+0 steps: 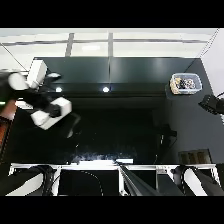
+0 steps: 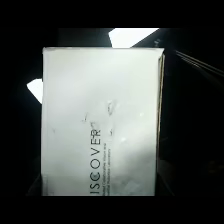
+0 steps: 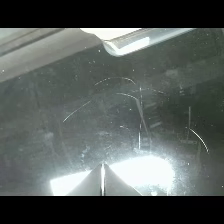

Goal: Fold the box and place the chain.

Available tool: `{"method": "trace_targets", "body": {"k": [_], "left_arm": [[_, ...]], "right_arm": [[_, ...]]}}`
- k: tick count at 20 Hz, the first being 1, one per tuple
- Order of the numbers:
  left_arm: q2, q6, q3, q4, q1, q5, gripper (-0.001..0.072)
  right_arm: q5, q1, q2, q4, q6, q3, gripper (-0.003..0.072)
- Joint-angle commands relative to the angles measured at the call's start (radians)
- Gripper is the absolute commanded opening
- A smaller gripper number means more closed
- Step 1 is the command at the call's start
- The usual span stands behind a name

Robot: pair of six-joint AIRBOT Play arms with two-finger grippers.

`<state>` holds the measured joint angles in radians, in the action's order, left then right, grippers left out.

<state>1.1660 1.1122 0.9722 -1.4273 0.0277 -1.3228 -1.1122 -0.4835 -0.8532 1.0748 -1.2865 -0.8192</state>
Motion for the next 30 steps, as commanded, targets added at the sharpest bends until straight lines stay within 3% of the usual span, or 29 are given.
{"method": "trace_targets", "body": {"k": [1, 5, 9, 11, 16, 25, 27, 28, 29, 30], "left_arm": [[-0.063, 0.019, -0.038, -0.062, -0.330, -0.099, 0.0373], [-0.063, 0.013, -0.039, 0.008, -0.610, -0.011, 0.0374], [-0.063, -0.108, -0.039, -0.011, -0.729, 0.119, 0.0374], [-0.049, -0.178, -0.039, 0.010, -0.750, 0.164, 0.0374], [0.027, -0.335, -0.039, 0.094, -0.750, 0.150, 0.0373], [0.112, -0.405, -0.039, 0.109, -0.723, 0.332, 0.0375], [0.134, -0.406, -0.039, 0.144, -0.705, 0.371, 0.0433], [0.146, -0.406, -0.039, 0.167, -0.697, 0.376, 0.0499], [0.161, -0.406, -0.039, 0.193, -0.687, 0.377, 0.0650], [0.171, -0.402, -0.039, 0.209, -0.676, 0.376, 0.0710]], "right_arm": [[-0.002, 0.000, 0.001, 0.000, 0.004, 0.000, 0.0017], [0.011, 0.000, 0.001, 0.000, 0.003, 0.000, 0.0017], [0.010, 0.000, 0.001, -0.001, 0.002, 0.000, 0.0017], [0.011, 0.000, 0.001, -0.001, -0.004, 0.000, 0.0017], [0.010, 0.000, 0.001, -0.008, -0.005, 0.000, 0.0017], [0.035, 0.000, 0.001, -0.008, -0.034, 0.000, 0.0018], [0.032, 0.000, 0.001, -0.008, -0.046, 0.000, 0.0017], [0.032, 0.000, 0.001, -0.008, -0.051, 0.000, 0.0018], [0.032, 0.000, 0.001, -0.008, -0.063, 0.000, 0.0017], [0.031, 0.000, 0.001, -0.008, -0.068, 0.000, 0.0017]]}}
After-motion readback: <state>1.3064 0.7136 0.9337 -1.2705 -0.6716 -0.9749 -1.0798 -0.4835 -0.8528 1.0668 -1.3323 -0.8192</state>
